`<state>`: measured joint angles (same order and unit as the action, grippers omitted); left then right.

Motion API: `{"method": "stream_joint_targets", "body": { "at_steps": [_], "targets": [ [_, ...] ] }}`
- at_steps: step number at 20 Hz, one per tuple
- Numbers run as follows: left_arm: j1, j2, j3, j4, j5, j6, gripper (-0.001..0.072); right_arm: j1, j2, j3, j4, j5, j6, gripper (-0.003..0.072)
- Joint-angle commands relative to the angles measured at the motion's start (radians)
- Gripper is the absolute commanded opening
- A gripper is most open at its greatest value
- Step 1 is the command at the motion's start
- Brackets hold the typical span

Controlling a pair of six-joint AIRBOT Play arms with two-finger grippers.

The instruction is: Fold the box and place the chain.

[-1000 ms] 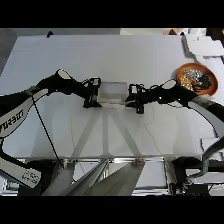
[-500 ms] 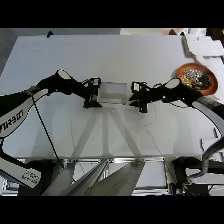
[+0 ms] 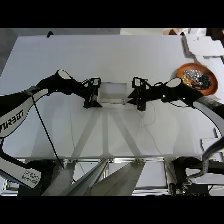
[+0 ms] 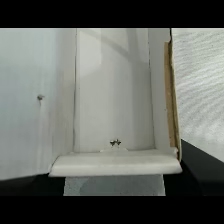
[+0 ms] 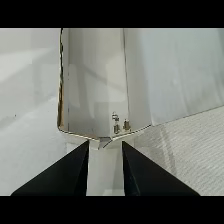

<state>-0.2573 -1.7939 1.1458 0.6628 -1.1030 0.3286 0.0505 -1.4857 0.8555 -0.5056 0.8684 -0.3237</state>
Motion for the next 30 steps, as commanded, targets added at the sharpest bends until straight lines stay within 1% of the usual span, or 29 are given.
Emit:
{"method": "stream_joint_targets", "body": {
  "at_steps": [1,6,10,12,15,16,17,25,30],
  "targets": [
    [0.000,0.000,0.000,0.000,0.000,0.000,0.0275,0.000,0.001,0.001,0.014,0.003,0.001,0.0233],
    [0.000,0.000,0.000,0.000,0.000,0.000,0.0275,0.000,0.000,0.001,0.014,0.002,-0.001,0.0233],
    [0.000,0.000,0.000,0.000,0.000,0.000,0.0275,0.025,-0.001,0.001,0.014,-0.009,-0.069,0.0225],
    [0.000,0.000,0.000,0.000,0.000,0.000,0.0275,0.047,-0.001,0.001,0.017,-0.052,-0.074,0.0146],
    [0.000,0.000,0.000,0.000,0.000,0.000,0.0275,0.056,-0.001,0.001,0.021,-0.110,-0.074,0.0140],
    [0.000,0.000,0.000,0.000,0.000,0.000,0.0275,0.056,-0.001,0.001,0.021,-0.117,-0.074,0.0091],
    [0.000,0.000,0.000,0.001,0.000,0.000,0.0275,0.056,-0.001,0.001,0.021,-0.124,-0.074,0.0071],
    [0.000,0.000,0.000,0.000,0.000,0.000,0.0275,0.056,-0.001,0.001,0.025,-0.118,-0.074,0.0083],
    [0.000,0.000,0.000,0.001,0.000,0.000,0.0275,0.056,-0.002,0.001,0.116,-0.068,-0.074,0.0075]
  ]
}}
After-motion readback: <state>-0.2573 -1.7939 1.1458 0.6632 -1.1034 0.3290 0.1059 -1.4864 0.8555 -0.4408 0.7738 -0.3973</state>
